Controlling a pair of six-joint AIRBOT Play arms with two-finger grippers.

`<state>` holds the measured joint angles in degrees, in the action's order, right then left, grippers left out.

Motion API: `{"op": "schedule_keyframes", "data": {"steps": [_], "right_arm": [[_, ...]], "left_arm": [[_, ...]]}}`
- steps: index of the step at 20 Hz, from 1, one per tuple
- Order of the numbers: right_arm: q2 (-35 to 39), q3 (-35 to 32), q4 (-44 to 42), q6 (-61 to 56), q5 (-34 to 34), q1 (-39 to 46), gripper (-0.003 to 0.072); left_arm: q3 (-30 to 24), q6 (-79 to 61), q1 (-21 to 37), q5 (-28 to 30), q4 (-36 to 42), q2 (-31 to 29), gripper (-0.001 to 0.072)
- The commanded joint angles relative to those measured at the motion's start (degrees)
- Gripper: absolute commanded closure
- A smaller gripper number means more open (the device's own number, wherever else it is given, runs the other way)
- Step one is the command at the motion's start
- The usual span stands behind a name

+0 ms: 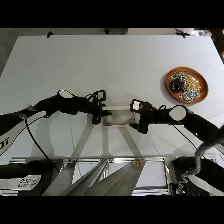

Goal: Fold the box and place the chain.

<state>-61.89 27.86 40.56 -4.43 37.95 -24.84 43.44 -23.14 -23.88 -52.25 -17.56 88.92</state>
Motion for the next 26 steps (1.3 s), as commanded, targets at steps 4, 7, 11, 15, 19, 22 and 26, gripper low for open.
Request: {"op": "schedule_keyframes", "data": {"steps": [4,7,11,15,19,22,26], "right_arm": [[-4.5,0.8,-6.5,9.1,2.0,0.5,0.0009],[-7.0,2.0,-6.3,9.6,3.6,0.5,0.0009],[-7.7,2.1,-6.1,13.3,5.0,1.4,0.0009],[-7.7,2.1,-4.4,13.4,6.1,4.0,0.001],[-9.0,2.1,-5.1,15.5,6.0,4.2,0.0012],[-10.6,2.5,-6.8,17.0,5.9,4.2,0.0012],[-12.2,3.6,-6.8,17.0,6.0,4.2,0.0012]], "left_arm": [[0.0,0.0,0.0,0.2,0.0,0.0,0.0698],[0.0,0.0,0.0,0.2,0.0,0.0,0.0698],[0.0,0.0,0.0,0.2,0.0,0.0,0.0698],[0.0,0.0,0.0,0.2,0.0,0.0,0.0698],[0.0,0.0,0.0,0.2,0.0,0.0,0.0698],[0.0,0.0,0.0,0.1,0.0,0.0,0.0698],[0.0,0.0,0.0,0.2,0.0,0.0,0.0698]]}}
